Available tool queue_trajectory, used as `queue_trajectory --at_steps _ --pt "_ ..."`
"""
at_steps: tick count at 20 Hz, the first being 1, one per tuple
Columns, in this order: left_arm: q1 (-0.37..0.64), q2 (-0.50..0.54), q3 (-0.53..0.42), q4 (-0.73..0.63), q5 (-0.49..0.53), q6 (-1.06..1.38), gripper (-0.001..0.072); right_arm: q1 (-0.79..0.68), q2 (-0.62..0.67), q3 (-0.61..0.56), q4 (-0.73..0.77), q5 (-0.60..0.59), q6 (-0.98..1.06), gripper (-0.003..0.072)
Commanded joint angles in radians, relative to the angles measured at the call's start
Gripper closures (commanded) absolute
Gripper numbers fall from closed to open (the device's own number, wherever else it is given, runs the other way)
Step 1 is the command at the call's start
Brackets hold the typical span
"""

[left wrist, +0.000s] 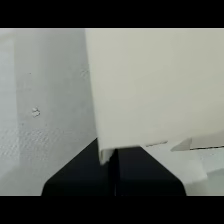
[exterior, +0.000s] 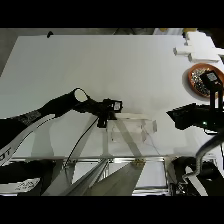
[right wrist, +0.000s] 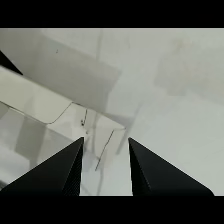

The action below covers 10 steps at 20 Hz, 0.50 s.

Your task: Fold the box and place the chain.

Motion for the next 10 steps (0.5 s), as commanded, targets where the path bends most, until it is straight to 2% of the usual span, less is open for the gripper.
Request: queue_trajectory --at_steps 1,10 --pt "0.001 -0.011 0.003 0.005 0.037 -0.002 0.0709 0.000 0.001 0.001 -0.003 0.000 0.000 0.0364" --pt "0.000 -0.011 0.003 0.005 0.061 0.012 0.0703 0.001 0.001 0.001 -0.011 0.000 0.000 0.0365"
